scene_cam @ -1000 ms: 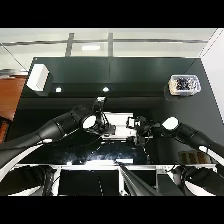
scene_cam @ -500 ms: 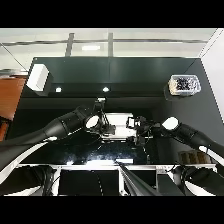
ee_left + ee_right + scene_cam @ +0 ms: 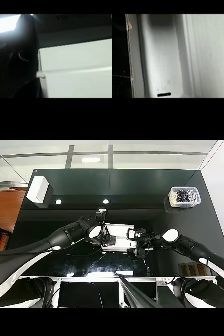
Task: Fold the box and place the chain.
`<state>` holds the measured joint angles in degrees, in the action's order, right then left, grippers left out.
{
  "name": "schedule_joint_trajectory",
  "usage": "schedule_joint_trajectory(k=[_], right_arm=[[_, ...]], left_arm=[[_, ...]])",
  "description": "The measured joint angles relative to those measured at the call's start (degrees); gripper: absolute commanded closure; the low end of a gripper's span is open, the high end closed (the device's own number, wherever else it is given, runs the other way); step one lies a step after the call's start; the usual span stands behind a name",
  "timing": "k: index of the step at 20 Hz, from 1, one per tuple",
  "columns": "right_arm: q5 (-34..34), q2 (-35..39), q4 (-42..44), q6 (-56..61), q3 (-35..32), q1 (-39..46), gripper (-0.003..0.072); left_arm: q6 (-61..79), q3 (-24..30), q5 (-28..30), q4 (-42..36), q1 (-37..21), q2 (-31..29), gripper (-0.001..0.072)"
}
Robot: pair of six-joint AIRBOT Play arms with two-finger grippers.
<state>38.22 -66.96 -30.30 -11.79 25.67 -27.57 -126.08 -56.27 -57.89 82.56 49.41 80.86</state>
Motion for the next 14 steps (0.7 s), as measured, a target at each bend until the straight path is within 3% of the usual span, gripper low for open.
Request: schedule_joint_trajectory(k=[14], right_arm=[[0.31,0.00,0.07,-0.09,0.00,0.00,0.0278]], left_arm=[[-2.05,-0.11,-0.26,1.18,-0.22,1.14,0.0483]])
